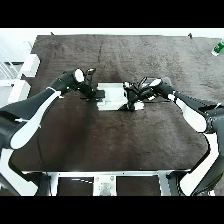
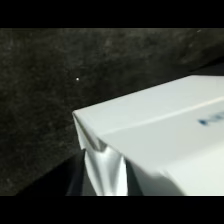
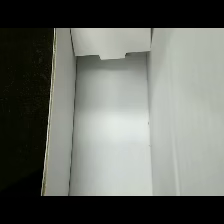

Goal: Fold the box and place the chain.

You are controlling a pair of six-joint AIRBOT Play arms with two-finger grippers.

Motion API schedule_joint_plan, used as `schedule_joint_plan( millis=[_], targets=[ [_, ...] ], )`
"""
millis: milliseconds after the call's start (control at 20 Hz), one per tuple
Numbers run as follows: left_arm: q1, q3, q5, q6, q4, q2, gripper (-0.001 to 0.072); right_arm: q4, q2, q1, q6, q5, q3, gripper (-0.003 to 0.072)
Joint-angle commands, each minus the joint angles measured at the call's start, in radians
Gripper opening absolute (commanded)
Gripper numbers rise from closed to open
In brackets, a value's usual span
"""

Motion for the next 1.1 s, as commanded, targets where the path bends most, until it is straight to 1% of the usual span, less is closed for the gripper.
schedule_joint_plan(
  millis=[0, 150, 200, 350, 600, 950, 1000, 1050],
  targets=[
    [-0.016, 0.093, -0.102, -0.068, 0.087, -0.064, 0.0310, 0.000, 0.000, 0.001, 0.000, 0.000, 0.000, 0.0544],
    [-0.045, 0.167, -0.140, -0.128, 0.166, -0.093, 0.0309, 0.000, 0.000, 0.001, 0.000, 0.000, 0.000, 0.0545],
    [-0.052, 0.172, -0.137, -0.153, 0.187, -0.093, 0.0308, 0.000, 0.000, 0.001, 0.000, 0.000, 0.000, 0.0545],
    [-0.066, 0.176, -0.145, -0.202, 0.203, -0.093, 0.0300, 0.000, 0.000, 0.001, 0.000, 0.000, 0.000, 0.0545],
    [-0.101, 0.176, -0.152, -0.335, 0.314, -0.093, 0.0299, 0.000, 0.000, 0.001, 0.000, 0.000, 0.000, 0.0545],
    [-0.101, 0.176, -0.158, -0.391, 0.326, -0.093, 0.0288, 0.000, 0.000, 0.001, 0.000, 0.000, 0.000, 0.0545],
    [-0.101, 0.176, -0.162, -0.393, 0.328, -0.093, 0.0244, 0.000, 0.000, 0.001, 0.000, 0.000, 0.000, 0.0545],
    [-0.101, 0.176, -0.165, -0.395, 0.330, -0.093, 0.0241, 0.000, 0.000, 0.001, 0.000, 0.000, 0.000, 0.0545]
  ],
)
